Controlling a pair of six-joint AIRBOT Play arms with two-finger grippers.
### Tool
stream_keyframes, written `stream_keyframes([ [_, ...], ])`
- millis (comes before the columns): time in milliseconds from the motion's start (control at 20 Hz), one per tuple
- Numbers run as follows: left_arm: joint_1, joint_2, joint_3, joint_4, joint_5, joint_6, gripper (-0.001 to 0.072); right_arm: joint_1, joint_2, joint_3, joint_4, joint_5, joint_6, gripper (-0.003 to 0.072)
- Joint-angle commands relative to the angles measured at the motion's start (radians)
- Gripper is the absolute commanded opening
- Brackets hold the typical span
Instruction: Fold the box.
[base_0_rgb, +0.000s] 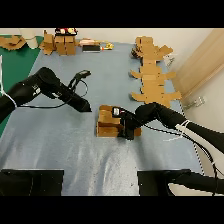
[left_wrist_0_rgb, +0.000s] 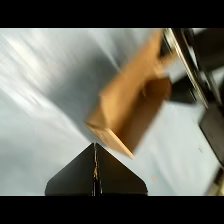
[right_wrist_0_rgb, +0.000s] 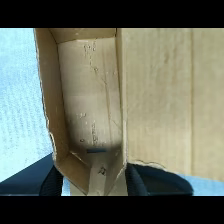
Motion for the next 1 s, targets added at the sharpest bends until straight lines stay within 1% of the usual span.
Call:
stream_keyframes([
  [0,0.061,-0.021,-0.008,-0.124,0.17,0.364,0.0014,0.0,0.0,0.0,0.0,0.0,0.0,0.0447],
  [50,0.062,-0.024,-0.008,-0.163,0.149,0.423,0.0013,0.0,0.001,0.0,-0.001,0.0,0.0,0.0447],
  [100,0.069,-0.029,-0.009,-0.196,0.103,0.476,0.0013,0.0,0.0,0.0,-0.001,0.001,0.0,0.0447],
  [200,0.091,-0.027,-0.018,-0.206,-0.017,0.591,0.0012,0.0,0.0,0.0,-0.001,0.0,0.0,0.0447],
  [250,0.09,-0.016,-0.034,-0.196,-0.048,0.638,0.0011,0.0,0.0,0.0,-0.001,0.0,0.0,0.0447],
  [300,0.084,0.006,-0.065,-0.198,-0.046,0.695,0.0011,0.0,0.0,0.0,0.0,0.0,0.0,0.0447],
  [350,0.084,0.033,-0.107,-0.208,-0.016,0.733,0.001,0.0,0.001,0.0,0.0,0.0,0.0,0.0447],
  [400,0.091,0.06,-0.166,-0.242,0.012,0.777,0.001,0.0,0.0,0.0,0.0,0.0,0.0,0.0447],
  [550,0.163,0.127,-0.36,-0.392,0.026,0.964,0.0011,0.0,0.0,0.0,-0.001,0.001,0.0,0.0447],
  [650,0.173,0.138,-0.443,-0.383,0.019,1.118,0.0015,0.0,0.0,0.0,-0.001,0.001,0.0,0.0447],
  [700,0.163,0.136,-0.474,-0.375,0.017,1.168,0.0072,0.0,0.0,0.0,-0.001,0.001,0.0,0.0447],
  [750,0.146,0.131,-0.495,-0.377,0.027,1.218,0.0527,0.0,0.0,0.0,-0.001,0.001,0.0,0.0447],
  [800,0.125,0.128,-0.503,-0.374,0.055,1.244,0.0712,0.0,0.0,0.0,-0.001,0.001,0.0,0.0447],
  [950,0.056,0.128,-0.503,-0.365,0.153,1.248,0.0713,0.0,0.0,0.0,-0.001,0.001,0.0,0.0447],
])
